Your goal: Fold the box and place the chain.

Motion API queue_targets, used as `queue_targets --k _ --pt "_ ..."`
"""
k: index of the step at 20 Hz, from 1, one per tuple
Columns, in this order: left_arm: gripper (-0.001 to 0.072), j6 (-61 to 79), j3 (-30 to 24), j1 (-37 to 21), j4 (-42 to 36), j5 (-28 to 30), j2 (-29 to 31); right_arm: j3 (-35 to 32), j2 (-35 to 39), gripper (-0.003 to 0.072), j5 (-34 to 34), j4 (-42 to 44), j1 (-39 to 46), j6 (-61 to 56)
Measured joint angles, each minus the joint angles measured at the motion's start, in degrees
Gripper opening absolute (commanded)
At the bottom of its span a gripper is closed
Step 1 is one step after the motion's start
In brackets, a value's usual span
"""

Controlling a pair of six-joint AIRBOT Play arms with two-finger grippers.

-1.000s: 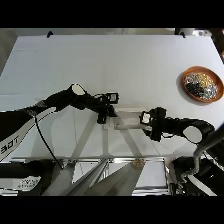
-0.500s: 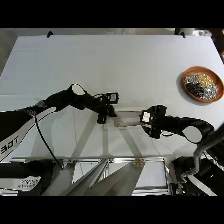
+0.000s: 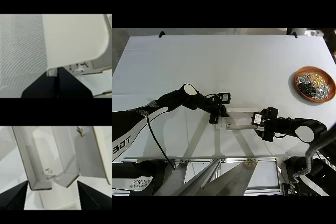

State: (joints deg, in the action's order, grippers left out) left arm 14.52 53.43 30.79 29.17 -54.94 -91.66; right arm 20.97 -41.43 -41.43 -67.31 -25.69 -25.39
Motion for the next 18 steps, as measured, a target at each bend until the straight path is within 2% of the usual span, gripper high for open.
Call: queue_targets --k 7,12,15,18 --pt "0.0011 0.0 0.0 0.0 0.0 0.0 0.0 1.8 0.0 0.0688 -3.0 2.0 6.4 0.3" --pt "0.0011 0.0 0.0 0.0 0.0 0.0 0.0 1.9 -0.4 0.0688 -6.7 4.0 7.5 6.0" --pt "0.0011 0.0 0.0 0.0 0.0 0.0 0.0 -0.9 2.3 0.0688 -7.3 3.4 7.7 7.6" --pt "0.0011 0.0 0.0 0.0 0.0 0.0 0.0 -6.8 8.2 0.0689 -6.5 3.0 7.7 10.1"
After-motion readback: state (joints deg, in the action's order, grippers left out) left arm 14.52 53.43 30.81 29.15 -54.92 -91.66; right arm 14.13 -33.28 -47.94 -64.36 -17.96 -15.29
